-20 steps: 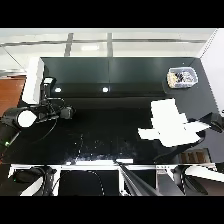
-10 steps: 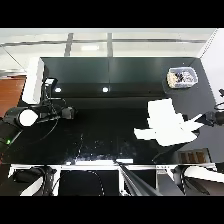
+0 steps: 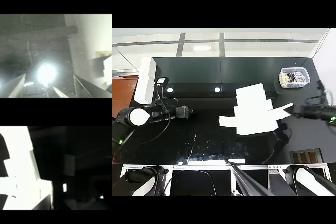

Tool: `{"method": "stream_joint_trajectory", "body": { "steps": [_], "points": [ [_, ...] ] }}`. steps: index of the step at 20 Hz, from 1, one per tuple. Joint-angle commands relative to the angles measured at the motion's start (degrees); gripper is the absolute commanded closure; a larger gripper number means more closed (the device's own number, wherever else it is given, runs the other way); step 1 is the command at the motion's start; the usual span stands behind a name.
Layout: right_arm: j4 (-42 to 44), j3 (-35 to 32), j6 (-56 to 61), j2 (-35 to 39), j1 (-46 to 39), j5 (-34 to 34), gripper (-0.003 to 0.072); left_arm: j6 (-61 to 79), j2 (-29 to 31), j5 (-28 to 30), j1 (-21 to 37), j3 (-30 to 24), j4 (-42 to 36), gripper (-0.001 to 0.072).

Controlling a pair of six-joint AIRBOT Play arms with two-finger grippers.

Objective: Fold the box and place the chain.

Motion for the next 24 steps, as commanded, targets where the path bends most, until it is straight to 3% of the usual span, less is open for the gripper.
{"method": "stream_joint_trajectory", "body": {
  "steps": [1,4,9,12,15,18,20,22,24],
  "points": [
    [13.84,-14.05,-0.04,9.66,14.82,-17.55,0.0671,3.34,-0.26,1.51,-0.61,0.02,-6.95,0.0001],
    [19.63,-18.23,0.0,10.45,29.38,-29.31,0.0671,12.04,-3.54,0.24,0.24,1.49,-22.29,0.0001],
    [22.16,-18.23,0.04,10.45,42.99,-37.48,0.067,22.38,-20.52,-13.99,5.46,8.35,-40.19,0.0002],
    [22.32,-18.23,0.66,10.45,45.27,-37.46,0.067,23.45,-29.64,-16.92,5.6,13.27,-39.76,0.0002],
    [22.32,-18.23,0.66,10.45,46.03,-37.38,0.067,21.07,-35.39,-20.57,5.27,17.88,-33.81,0.0002],
    [22.29,-18.23,0.63,10.45,46.03,-37.53,0.067,22.25,-39.34,-27.63,5.25,19.93,-33.79,0.0003],
    [22.29,-18.23,0.63,10.45,46.03,-37.66,0.067,30.23,-41.81,-34.62,5.27,20.15,-38.58,0.0023],
    [22.36,-18.18,0.66,10.47,46.03,-37.53,0.067,38.66,-44.24,-41.86,5.2,20.15,-44.98,0.0189],
    [22.34,-18.18,0.66,10.45,46.03,-37.09,0.067,42.07,-45.46,-43.8,4.87,20.5,-46.14,0.0217]
  ]
}}
